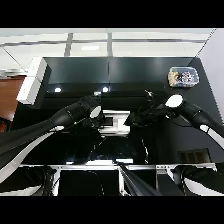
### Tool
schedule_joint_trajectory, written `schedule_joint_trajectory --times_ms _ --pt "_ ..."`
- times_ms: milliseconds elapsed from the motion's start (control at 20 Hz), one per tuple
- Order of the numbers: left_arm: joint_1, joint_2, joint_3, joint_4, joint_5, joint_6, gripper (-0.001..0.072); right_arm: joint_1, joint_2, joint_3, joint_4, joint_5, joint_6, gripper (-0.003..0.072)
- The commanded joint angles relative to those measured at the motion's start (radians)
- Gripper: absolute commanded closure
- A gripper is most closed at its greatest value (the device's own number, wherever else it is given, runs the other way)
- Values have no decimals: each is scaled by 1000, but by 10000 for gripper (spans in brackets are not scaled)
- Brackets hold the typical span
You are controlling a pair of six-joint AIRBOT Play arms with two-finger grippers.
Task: Fold the box and place the chain.
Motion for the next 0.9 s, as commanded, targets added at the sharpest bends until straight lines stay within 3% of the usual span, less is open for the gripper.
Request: schedule_joint_trajectory --times_ms 0,250,450,850 --pt "1 0 1 -3 2 0 686 75 -4 47 -170 -49 203 270" --pt "1 0 1 -3 2 0 686 161 -12 99 -382 -43 399 270" --pt "1 0 1 -3 1 0 686 208 -13 112 -422 -45 460 271" --pt "1 0 1 -3 1 0 686 308 -96 207 -639 14 689 271"
